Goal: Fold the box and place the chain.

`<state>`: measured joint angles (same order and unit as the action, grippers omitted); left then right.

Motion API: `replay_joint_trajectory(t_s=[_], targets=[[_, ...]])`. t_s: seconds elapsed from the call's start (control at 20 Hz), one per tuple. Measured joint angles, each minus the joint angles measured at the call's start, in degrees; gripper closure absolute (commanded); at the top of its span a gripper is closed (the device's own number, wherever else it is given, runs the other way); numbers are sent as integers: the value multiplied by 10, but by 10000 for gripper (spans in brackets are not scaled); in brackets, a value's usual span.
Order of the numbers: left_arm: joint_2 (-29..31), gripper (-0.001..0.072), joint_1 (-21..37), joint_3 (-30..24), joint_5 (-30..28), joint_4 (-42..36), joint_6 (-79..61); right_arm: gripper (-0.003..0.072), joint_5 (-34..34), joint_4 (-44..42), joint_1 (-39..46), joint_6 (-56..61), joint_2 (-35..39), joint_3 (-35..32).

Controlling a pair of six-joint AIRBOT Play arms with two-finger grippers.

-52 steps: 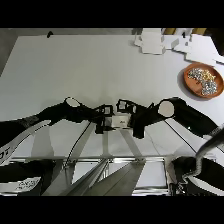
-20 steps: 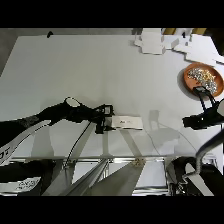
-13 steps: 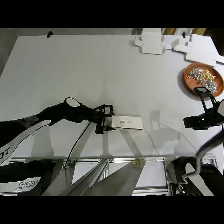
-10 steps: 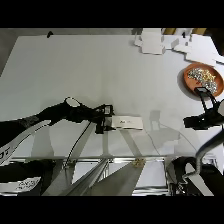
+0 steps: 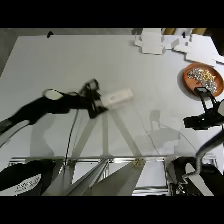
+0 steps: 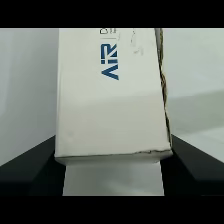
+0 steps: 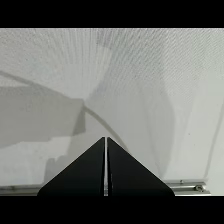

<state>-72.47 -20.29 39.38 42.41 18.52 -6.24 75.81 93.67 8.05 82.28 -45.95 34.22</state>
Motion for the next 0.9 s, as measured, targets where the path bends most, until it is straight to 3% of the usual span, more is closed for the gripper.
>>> replay_joint_trajectory(t_s=[0.35,0.55,0.75,0.8,0.9], targets=[[175,677,251,0,-75,154,253,673,0,0,0,0,0,0],[193,676,382,0,-42,331,445,673,0,0,0,0,0,0],[173,670,469,0,16,475,597,673,0,0,0,0,0,0],[164,627,485,0,35,499,624,673,0,0,0,0,0,0],[146,353,507,0,71,534,662,673,0,0,0,0,0,0]])
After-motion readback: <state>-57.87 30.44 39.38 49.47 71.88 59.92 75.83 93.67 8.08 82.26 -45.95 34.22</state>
